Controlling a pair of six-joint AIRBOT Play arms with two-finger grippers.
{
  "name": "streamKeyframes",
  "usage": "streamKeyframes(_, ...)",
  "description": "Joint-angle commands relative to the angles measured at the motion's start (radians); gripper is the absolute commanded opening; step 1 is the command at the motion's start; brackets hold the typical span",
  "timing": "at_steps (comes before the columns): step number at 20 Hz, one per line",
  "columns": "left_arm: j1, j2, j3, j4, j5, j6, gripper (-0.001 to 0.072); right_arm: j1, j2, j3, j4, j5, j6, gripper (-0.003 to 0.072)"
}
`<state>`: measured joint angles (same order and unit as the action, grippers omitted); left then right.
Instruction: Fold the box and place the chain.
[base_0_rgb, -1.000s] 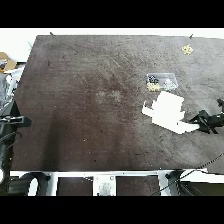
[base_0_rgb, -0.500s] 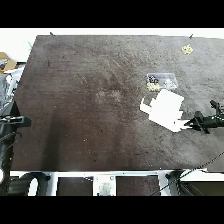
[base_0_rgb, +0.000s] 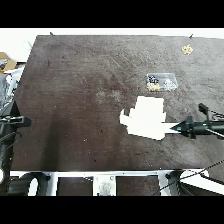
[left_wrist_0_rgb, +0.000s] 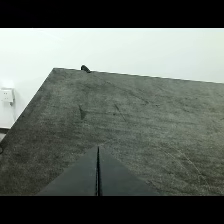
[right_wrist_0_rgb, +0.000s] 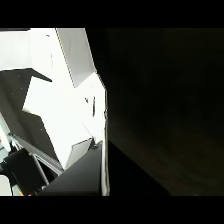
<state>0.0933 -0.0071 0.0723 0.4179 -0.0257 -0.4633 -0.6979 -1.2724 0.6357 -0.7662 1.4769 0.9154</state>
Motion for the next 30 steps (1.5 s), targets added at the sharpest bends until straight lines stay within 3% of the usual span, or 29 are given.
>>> streamKeyframes(1,0.000,0.000,0.000,0.000,0.000,0.000,0.0011,0.220,0.043,-0.065,0.101,-0.142,-0.002,-0.0001)
streamKeyframes(6,0.000,0.000,0.000,0.000,0.000,0.000,0.0011,0.543,-0.035,0.061,0.296,-0.433,-0.015,-0.0001)
streamKeyframes(11,0.000,0.000,0.000,0.000,0.006,0.000,0.0011,0.676,-0.223,0.266,0.352,-0.455,-0.100,-0.0001)
streamKeyframes(14,0.000,-0.001,0.000,0.000,-0.100,-0.005,0.0028,0.713,-0.287,0.351,0.389,-0.505,-0.138,-0.0001)
streamKeyframes(15,0.000,-0.001,0.000,0.000,-0.141,0.017,0.0342,0.725,-0.303,0.369,0.389,-0.526,-0.150,-0.0001)
streamKeyframes(16,0.000,-0.001,0.004,0.000,-0.186,0.041,0.0442,0.737,-0.315,0.381,0.389,-0.543,-0.183,0.0000)
streamKeyframes(18,0.000,-0.024,0.038,0.000,-0.295,0.090,0.0444,0.758,-0.336,0.382,0.393,-0.589,-0.243,-0.0001)
streamKeyframes(22,0.000,-0.305,0.218,-0.040,-0.453,0.098,0.0445,0.776,-0.344,0.378,0.393,-0.666,-0.326,-0.0002)
streamKeyframes(26,0.000,-0.761,0.493,-0.111,-0.647,0.119,0.0445,0.776,-0.344,0.351,0.391,-0.678,-0.333,-0.0002)
streamKeyframes(30,0.000,-1.215,0.832,-0.111,-0.956,0.124,0.0445,0.776,-0.343,0.284,0.509,-0.681,-0.463,-0.0002)
